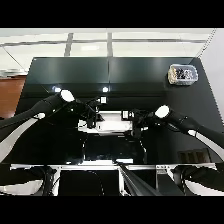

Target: Fold the box and place the chain.

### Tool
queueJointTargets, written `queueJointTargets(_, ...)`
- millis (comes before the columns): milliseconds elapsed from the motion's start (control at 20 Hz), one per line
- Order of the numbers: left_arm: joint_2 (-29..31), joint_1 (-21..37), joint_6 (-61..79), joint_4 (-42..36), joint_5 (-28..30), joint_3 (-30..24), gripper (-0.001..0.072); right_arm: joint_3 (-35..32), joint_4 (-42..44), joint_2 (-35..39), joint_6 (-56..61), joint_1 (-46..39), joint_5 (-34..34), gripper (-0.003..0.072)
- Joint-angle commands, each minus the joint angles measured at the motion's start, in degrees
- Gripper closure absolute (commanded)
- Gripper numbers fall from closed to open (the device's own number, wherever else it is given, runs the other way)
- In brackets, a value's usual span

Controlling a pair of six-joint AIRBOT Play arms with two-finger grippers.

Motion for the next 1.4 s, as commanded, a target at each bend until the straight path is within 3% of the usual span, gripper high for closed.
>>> queueJointTargets(0,0.0,0.0,0.0,0.0,0.1,0.0,0.0686,0.0,-1.0,-0.1,0.4,0.2,-0.4,-0.0019)
queueJointTargets(100,0.0,0.0,0.0,0.0,0.1,0.0,0.0686,0.0,-1.0,-0.1,0.4,0.2,-0.4,-0.0018)
queueJointTargets(150,0.0,0.0,0.0,0.0,0.1,0.0,0.0685,0.0,-1.0,-0.1,0.4,0.2,-0.4,0.0017)
queueJointTargets(200,0.0,0.0,0.0,0.0,0.1,0.0,0.0685,0.0,-1.0,-0.1,0.4,0.2,-0.4,0.0161)
queueJointTargets(250,0.0,0.0,0.0,0.0,0.2,0.0,0.0685,0.0,-1.0,-0.1,0.4,0.2,-0.4,0.0199)
queueJointTargets(350,0.1,0.0,0.0,0.0,0.1,0.0,0.0663,0.0,-1.0,-0.1,0.4,0.2,-0.4,0.0199)
queueJointTargets(400,0.2,0.0,-0.1,0.1,0.0,0.0,0.0513,0.0,-1.0,-0.1,0.4,0.2,-0.4,0.0199)
queueJointTargets(500,1.6,0.2,-2.3,0.8,0.0,0.0,0.0111,0.0,-1.0,-0.1,0.4,0.2,-0.4,0.0199)
queueJointTargets(550,2.8,0.5,-5.5,1.8,-0.1,0.1,-0.0003,0.0,-1.0,-0.1,0.4,0.2,-0.4,0.0199)
queueJointTargets(600,4.4,1.1,-9.7,3.9,-0.4,0.1,-0.0003,0.0,-1.0,-0.1,0.4,0.2,-0.4,0.02)
queueJointTargets(750,10.3,3.6,-25.2,14.5,-4.2,0.0,0.0001,0.0,-1.0,-0.1,0.4,0.2,-0.4,0.0215)
queueJointTargets(850,13.3,6.0,-34.5,18.3,-11.7,0.0,0.0008,0.0,-1.0,-0.1,0.4,0.2,-0.4,0.0216)
queueJointTargets(900,13.8,7.2,-38.7,17.7,-17.5,0.0,0.0054,0.0,-1.0,-0.1,0.4,0.2,-0.4,0.0217)
queueJointTargets(950,13.7,8.1,-42.9,15.3,-23.7,0.0,0.023,0.0,-1.0,-0.1,0.4,0.2,-0.4,0.023)
queueJointTargets(1000,13.2,8.7,-43.2,10.9,-28.9,-0.5,0.055,0.0,-1.0,-0.1,0.4,0.2,-0.4,0.0525)
queueJointTargets(1050,12.6,9.0,-42.9,5.9,-31.6,-1.1,0.0684,0.0,-1.0,-0.1,0.5,0.2,-0.4,0.0666)
queueJointTargets(1100,11.9,8.9,-42.8,1.1,-31.5,-2.0,0.0686,0.0,-1.0,-0.1,0.5,0.2,-0.4,0.067)
queueJointTargets(1200,10.3,7.4,-41.5,-8.4,-25.7,-3.5,0.0687,0.0,-1.0,-0.1,0.5,0.2,-0.4,0.067)
queueJointTargets(1350,9.5,4.0,-36.1,-17.4,-6.7,-3.6,0.0687,0.0,-1.0,-0.1,0.5,0.2,-0.4,0.067)
